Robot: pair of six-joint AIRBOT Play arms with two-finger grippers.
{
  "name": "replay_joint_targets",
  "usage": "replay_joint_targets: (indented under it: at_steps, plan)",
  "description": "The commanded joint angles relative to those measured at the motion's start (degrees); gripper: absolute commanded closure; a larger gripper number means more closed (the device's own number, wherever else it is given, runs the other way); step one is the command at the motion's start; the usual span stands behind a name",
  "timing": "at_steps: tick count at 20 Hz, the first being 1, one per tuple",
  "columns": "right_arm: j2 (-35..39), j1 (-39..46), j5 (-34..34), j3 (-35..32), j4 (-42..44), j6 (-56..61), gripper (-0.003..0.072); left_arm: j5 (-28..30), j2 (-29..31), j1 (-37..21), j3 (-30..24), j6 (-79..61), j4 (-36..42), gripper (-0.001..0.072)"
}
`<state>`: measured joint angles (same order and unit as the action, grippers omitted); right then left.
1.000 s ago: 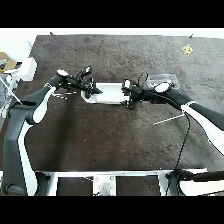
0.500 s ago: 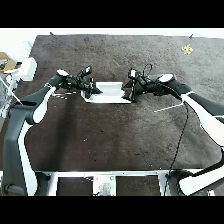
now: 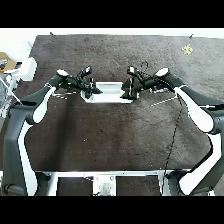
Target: Fold the box and place the chain.
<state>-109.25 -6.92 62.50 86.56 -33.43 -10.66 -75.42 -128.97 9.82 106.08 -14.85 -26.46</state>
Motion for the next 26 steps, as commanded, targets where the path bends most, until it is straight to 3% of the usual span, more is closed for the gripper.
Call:
replay_joint_targets:
  at_steps: [1,7,9,26]
  plan:
    - [-2.0,-0.1,3.3,1.9,3.1,-2.3,0.0039,0.0,0.0,0.0,0.0,0.0,0.0,0.0698]
    - [-3.6,-0.7,3.8,1.7,2.8,-4.5,0.0037,0.0,0.0,0.0,0.0,0.0,0.0,0.0698]
    - [-4.0,-0.9,3.7,1.7,2.8,-6.4,0.0000,0.0,0.0,0.0,0.0,0.0,0.0,0.0698]
    - [-7.5,-1.7,3.5,1.7,3.1,-10.0,0.0003,0.0,0.0,0.0,0.0,0.0,0.0,0.0698]
